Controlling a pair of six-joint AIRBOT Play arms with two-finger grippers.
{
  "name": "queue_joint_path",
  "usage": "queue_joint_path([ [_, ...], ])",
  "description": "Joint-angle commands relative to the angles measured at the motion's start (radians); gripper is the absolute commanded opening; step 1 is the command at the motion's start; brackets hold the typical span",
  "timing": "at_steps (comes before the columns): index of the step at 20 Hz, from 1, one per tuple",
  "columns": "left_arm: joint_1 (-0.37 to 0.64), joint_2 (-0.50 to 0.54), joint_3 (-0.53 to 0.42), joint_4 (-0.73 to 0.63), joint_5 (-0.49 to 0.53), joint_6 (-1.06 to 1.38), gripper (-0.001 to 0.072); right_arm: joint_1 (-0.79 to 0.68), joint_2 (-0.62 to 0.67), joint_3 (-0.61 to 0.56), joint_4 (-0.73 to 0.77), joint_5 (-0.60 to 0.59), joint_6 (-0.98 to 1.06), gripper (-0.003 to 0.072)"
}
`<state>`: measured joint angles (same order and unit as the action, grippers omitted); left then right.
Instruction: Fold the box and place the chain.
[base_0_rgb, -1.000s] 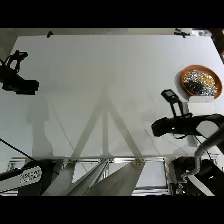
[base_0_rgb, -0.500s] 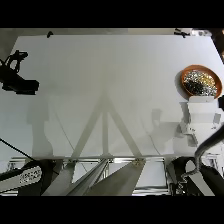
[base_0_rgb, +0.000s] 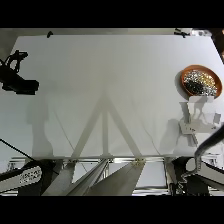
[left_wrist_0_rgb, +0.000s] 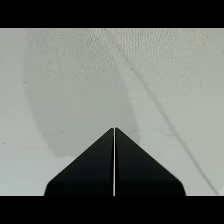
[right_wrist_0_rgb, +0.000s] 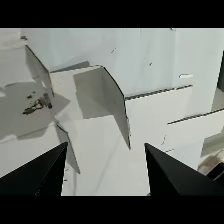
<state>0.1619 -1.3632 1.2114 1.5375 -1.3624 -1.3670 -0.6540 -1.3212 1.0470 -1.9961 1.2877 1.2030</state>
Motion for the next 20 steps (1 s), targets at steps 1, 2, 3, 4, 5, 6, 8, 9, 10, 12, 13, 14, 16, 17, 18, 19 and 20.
queue_joint_path([
  [1, 0.001, 0.000, 0.000, 0.000, 0.000, 0.000, 0.0014, -0.009, -0.106, 0.003, -0.094, -0.043, -0.002, 0.0540],
  [2, 0.001, 0.000, 0.000, 0.000, 0.000, 0.000, 0.0014, -0.009, -0.119, 0.003, -0.091, -0.063, -0.002, 0.0536],
  [3, 0.001, 0.000, 0.000, 0.000, 0.000, 0.000, 0.0014, -0.009, -0.132, 0.003, -0.091, -0.073, -0.002, 0.0520],
  [4, 0.001, 0.000, 0.000, 0.000, 0.000, 0.000, 0.0014, -0.009, -0.146, 0.003, -0.095, -0.071, -0.002, 0.0498],
  [5, 0.001, 0.000, 0.000, 0.000, 0.000, 0.000, 0.0014, -0.011, -0.164, 0.003, -0.095, -0.061, -0.002, 0.0468],
  [6, 0.001, 0.000, 0.000, 0.000, 0.000, 0.000, 0.0014, -0.013, -0.180, 0.003, -0.095, -0.052, 0.002, 0.0456],
  [8, 0.001, 0.000, 0.000, 0.000, 0.000, 0.000, 0.0014, -0.021, -0.209, 0.003, -0.095, -0.050, 0.023, 0.0389],
  [9, 0.001, 0.000, 0.000, 0.000, 0.000, 0.000, 0.0014, -0.028, -0.222, 0.003, -0.095, -0.046, 0.035, 0.0346],
  [10, 0.001, 0.000, 0.000, 0.000, 0.000, 0.000, 0.0014, -0.035, -0.231, 0.003, -0.095, -0.035, 0.050, 0.0234],
  [12, 0.001, 0.000, 0.000, 0.000, 0.000, 0.000, 0.0014, -0.047, -0.240, 0.003, -0.077, 0.011, 0.052, 0.0008],
  [13, 0.001, 0.000, 0.000, 0.000, 0.000, 0.000, 0.0014, -0.047, -0.237, 0.003, -0.069, 0.034, 0.039, 0.0007],
  [14, 0.001, 0.000, 0.000, 0.000, 0.000, 0.000, 0.0014, -0.041, -0.230, 0.003, -0.042, 0.058, 0.006, 0.0007],
  [16, 0.001, 0.000, 0.000, 0.000, 0.000, 0.000, 0.0014, -0.019, -0.195, 0.003, 0.086, 0.083, -0.093, 0.0006],
  [17, 0.001, 0.000, 0.000, 0.000, 0.000, 0.000, 0.0014, -0.003, -0.170, 0.003, 0.162, 0.084, -0.126, 0.0006],
  [18, 0.001, 0.000, 0.000, 0.000, 0.000, 0.000, 0.0014, 0.019, -0.137, 0.003, 0.245, 0.079, -0.147, 0.0005],
  [19, 0.001, 0.000, 0.000, 0.000, 0.000, 0.000, 0.0014, 0.042, -0.104, 0.003, 0.323, 0.077, -0.172, 0.0005],
  [20, 0.001, 0.000, 0.000, 0.000, 0.000, 0.000, 0.0014, 0.070, -0.069, 0.003, 0.402, 0.078, -0.201, 0.0004],
])
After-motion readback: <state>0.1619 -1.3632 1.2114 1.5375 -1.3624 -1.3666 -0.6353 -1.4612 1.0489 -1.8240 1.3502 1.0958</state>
